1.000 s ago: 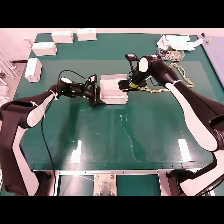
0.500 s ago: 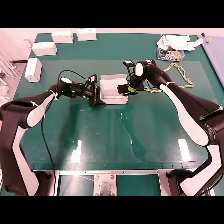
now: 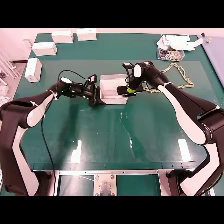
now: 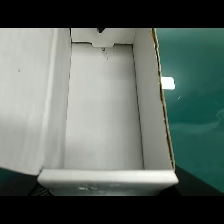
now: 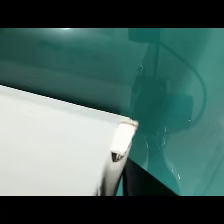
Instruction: Fold the box and place the chain.
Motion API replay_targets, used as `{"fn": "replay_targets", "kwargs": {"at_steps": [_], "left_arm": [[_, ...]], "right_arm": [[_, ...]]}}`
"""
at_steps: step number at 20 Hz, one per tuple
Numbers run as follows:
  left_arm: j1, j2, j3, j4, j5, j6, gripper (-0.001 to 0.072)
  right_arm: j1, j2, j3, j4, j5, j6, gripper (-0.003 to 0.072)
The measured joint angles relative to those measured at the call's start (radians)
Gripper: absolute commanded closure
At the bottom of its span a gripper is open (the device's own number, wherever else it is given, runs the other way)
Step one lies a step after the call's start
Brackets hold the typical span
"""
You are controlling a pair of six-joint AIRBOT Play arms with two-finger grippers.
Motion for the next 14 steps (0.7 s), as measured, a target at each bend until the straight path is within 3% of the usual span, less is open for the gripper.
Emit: {"fn": "replay_targets", "kwargs": {"at_steps": [3,4,9,10,11,14], "left_arm": [[0.001,0.0,0.0,0.001,-0.001,0.0,0.0263],[0.001,0.0,0.0,0.001,-0.001,0.0,0.0263],[0.001,0.0,0.0,0.0,-0.002,-0.002,0.0262],[0.001,0.0,0.0,0.0,-0.002,-0.002,0.0263],[0.001,0.0,0.0,0.001,-0.001,0.004,0.0263],[0.0,0.0,0.0,-0.002,0.0,0.002,0.0262]], "right_arm": [[0.007,-0.002,0.0,-0.001,0.0,0.001,0.0577],[0.009,-0.002,0.0,-0.001,0.0,0.001,0.063],[0.014,-0.004,0.0,-0.001,-0.001,0.003,0.0635],[0.014,-0.004,0.0,-0.001,-0.001,0.002,0.0531],[0.014,-0.004,0.0,0.004,0.001,-0.003,0.0379],[0.014,-0.002,0.0,0.013,0.0,0.001,0.0359]]}}
